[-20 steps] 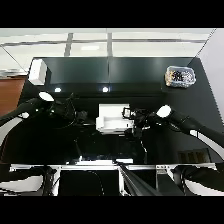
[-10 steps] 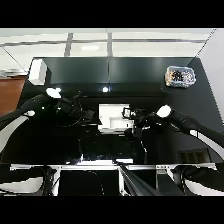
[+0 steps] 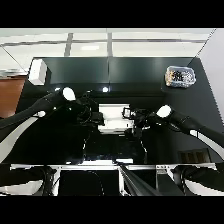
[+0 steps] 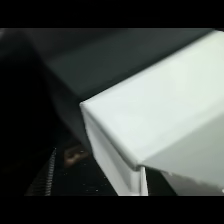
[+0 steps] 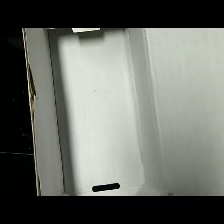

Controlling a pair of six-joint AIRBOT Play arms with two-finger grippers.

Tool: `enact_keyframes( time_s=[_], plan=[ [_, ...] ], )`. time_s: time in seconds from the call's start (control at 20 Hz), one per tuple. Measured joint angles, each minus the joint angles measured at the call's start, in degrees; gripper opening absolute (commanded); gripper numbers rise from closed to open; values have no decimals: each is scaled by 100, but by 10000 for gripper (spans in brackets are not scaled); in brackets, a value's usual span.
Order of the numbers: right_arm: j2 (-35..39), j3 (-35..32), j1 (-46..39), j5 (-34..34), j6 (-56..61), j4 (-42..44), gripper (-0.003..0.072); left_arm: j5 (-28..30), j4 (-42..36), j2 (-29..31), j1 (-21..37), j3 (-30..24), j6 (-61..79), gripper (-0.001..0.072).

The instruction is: Fold the box and place the chain.

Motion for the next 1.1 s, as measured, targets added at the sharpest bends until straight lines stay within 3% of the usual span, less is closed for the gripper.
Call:
enact_keyframes(
  time_s=[0.1,0.4,0.45,0.5,0.8,0.85,0.9,0.95,1.1],
  plan=[
    [0,0,0,0,0,-2,96,20,772,2,-319,188,-765,511],
    [0,0,0,-7,0,2,97,-72,2256,-7,-1193,612,-2564,506],
    [0,0,0,-7,-2,0,97,-94,2382,-17,-1329,640,-2798,481],
    [0,0,0,-7,-2,-2,96,-101,2509,-17,-1453,660,-3012,381],
    [0,0,0,-4,-2,-2,97,-44,2780,-35,-1779,706,-3738,330],
    [0,0,0,-2,0,-2,96,-33,2791,-35,-1797,708,-3810,162],
    [0,0,0,-2,-2,-2,97,-24,2793,-37,-1812,708,-3880,75],
    [0,0,0,2,0,-2,97,-26,2822,-39,-1818,710,-3950,25],
    [0,0,0,15,0,-4,96,17,2817,-39,-1832,710,-4054,25]
  ],
)
